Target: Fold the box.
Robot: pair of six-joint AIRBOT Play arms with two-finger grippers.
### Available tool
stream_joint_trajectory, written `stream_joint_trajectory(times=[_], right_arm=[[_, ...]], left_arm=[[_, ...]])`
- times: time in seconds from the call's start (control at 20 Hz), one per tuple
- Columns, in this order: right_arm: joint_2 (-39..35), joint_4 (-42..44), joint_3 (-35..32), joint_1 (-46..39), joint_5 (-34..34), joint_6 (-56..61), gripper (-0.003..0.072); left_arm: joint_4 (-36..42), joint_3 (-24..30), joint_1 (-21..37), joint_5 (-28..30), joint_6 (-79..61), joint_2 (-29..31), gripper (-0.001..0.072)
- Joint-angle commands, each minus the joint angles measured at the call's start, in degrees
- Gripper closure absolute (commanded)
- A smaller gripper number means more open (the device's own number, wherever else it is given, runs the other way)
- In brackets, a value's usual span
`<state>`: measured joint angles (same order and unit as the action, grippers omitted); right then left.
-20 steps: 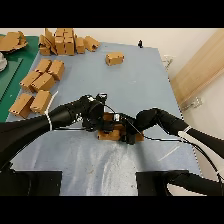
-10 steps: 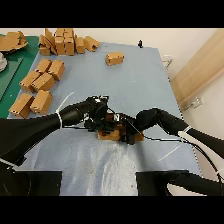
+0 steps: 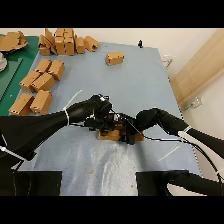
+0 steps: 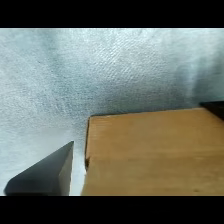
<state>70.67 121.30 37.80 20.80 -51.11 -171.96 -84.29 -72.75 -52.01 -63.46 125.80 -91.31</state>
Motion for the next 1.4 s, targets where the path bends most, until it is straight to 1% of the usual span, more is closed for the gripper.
stream_joint_trajectory(times=[0.0, 0.15, 0.25, 0.3, 0.35, 0.4, 0.85, 0.9, 0.95, 1.0, 1.2, 1.35], right_arm=[[0.02, 0.0, -0.02, 0.02, 0.0, 0.0, 0.0186], [0.02, 0.0, -0.02, 0.02, 0.0, -0.02, 0.0185], [0.02, 0.02, -0.02, 0.02, 0.0, 0.0, 0.0185], [0.02, 0.02, -0.02, 0.02, 0.0, 0.0, 0.0186], [0.02, 0.02, -0.02, 0.02, 0.0, 0.0, 0.0185], [0.02, 0.02, -0.02, 0.02, 0.0, 0.0, 0.0185], [0.02, 0.02, -0.02, 0.02, 0.0, 0.0, 0.0186], [0.02, 0.02, -0.02, 0.02, 0.0, 0.0, 0.0185], [0.02, 0.02, -0.02, 0.02, 0.0, 0.0, 0.0186], [0.02, 0.02, -0.02, 0.02, 0.0, 0.0, 0.0185], [0.02, 0.0, -0.02, 0.02, 0.0, -0.02, 0.0186], [0.02, 0.0, -0.02, 0.02, 0.02, -0.02, 0.0186]], left_arm=[[-0.48, -0.33, -1.05, -0.63, 0.24, -1.14, 0.0332], [-0.87, -0.42, -2.01, -0.76, 0.98, -1.81, 0.0333], [-1.05, -0.42, -2.25, -0.83, 1.36, -1.92, 0.0459], [-1.03, -0.42, -2.32, -0.72, 1.36, -1.92, 0.0491], [-1.03, -0.42, -2.54, -0.7, 1.33, -1.92, 0.0617], [-1.03, -0.42, -2.69, -0.59, 1.16, -1.92, 0.0697], [-0.31, -0.42, -3.13, -0.04, 1.31, -1.9, 0.0695], [-0.33, -0.42, -3.13, 0.0, 1.27, -1.9, 0.0531], [-0.33, -0.42, -3.13, 0.0, 1.38, -1.9, 0.0266], [-0.26, -0.42, -2.95, -0.09, 1.9, -1.9, 0.0212], [0.24, -0.52, -2.6, -1.57, 1.75, -1.27, 0.0212], [-0.68, -0.52, -2.23, -3.65, 1.01, 1.07, 0.0211]])
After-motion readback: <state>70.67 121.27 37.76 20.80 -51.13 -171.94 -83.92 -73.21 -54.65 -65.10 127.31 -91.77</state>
